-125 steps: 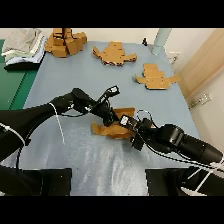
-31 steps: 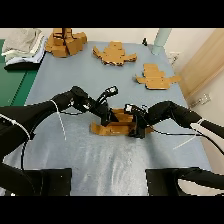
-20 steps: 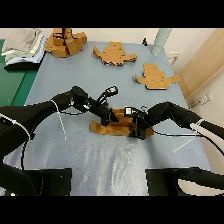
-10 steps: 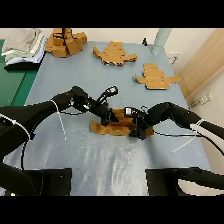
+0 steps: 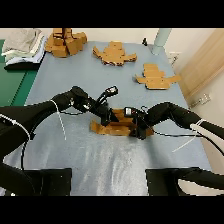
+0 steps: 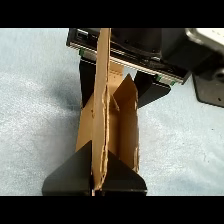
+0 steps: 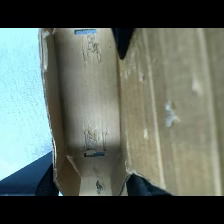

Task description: Fold the box.

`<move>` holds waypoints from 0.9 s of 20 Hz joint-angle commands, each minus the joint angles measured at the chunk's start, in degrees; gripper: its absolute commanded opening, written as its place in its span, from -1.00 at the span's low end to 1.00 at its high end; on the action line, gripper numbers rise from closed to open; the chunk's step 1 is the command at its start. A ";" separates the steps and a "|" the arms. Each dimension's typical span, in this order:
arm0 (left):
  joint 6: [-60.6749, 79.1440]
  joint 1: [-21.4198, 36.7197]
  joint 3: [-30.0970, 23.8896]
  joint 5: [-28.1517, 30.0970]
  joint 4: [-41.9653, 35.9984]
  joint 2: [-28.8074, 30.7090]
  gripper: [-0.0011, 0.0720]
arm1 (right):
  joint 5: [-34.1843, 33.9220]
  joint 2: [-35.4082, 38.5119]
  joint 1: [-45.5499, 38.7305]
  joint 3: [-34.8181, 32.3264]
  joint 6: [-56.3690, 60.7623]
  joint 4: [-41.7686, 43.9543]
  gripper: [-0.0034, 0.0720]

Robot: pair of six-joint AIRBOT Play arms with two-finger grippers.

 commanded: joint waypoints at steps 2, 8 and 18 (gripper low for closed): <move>0.00 -0.02 0.00 0.00 -0.02 -0.04 -0.93 | 0.09 -0.04 -0.02 0.04 0.02 0.04 0.27; -0.02 -0.02 0.00 -0.11 -0.20 -0.04 -0.93 | 0.11 -0.04 -0.02 0.04 0.02 0.02 0.27; -6.95 4.81 0.00 -0.70 2.75 3.43 0.87 | 0.11 -0.04 -0.02 0.04 0.02 0.02 0.27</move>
